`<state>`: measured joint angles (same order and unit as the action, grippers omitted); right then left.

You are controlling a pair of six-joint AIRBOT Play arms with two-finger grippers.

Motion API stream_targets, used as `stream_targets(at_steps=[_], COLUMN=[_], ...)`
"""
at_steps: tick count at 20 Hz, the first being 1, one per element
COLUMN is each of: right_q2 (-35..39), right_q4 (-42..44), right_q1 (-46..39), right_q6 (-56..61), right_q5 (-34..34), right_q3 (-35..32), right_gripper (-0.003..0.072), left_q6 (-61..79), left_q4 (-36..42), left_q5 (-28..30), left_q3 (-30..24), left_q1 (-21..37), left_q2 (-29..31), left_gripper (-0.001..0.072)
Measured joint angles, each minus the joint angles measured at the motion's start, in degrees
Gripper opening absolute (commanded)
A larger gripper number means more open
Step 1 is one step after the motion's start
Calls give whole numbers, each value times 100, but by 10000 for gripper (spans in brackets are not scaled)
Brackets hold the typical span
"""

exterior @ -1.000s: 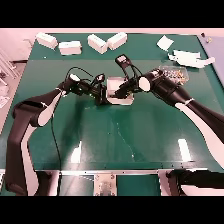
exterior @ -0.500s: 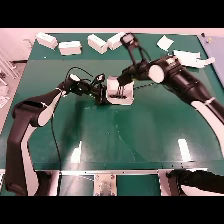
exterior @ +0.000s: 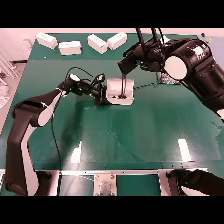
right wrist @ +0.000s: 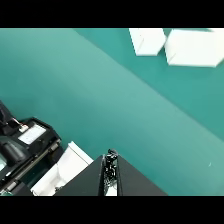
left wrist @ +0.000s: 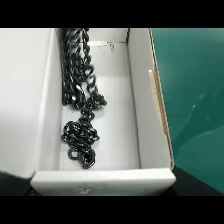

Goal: Fold the box and place the chain.

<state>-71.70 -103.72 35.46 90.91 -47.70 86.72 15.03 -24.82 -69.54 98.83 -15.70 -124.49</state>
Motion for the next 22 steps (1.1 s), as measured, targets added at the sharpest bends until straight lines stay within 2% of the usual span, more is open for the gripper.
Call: stream_targets(at_steps=[14, 22], right_q2=[48, 55], right_q4=[-1099, -1322], right_q1=[254, 258], right_q6=[-9, -9], right_q5=[70, -669], right_q3=[669, 767], right_gripper=[3, 3], left_q6=[0, -2], left_q4=[0, 0], left_q5=[2, 2], left_q3=[0, 0], left_q1=[0, 0], left_q2=[0, 2], left_gripper=[524, 524])
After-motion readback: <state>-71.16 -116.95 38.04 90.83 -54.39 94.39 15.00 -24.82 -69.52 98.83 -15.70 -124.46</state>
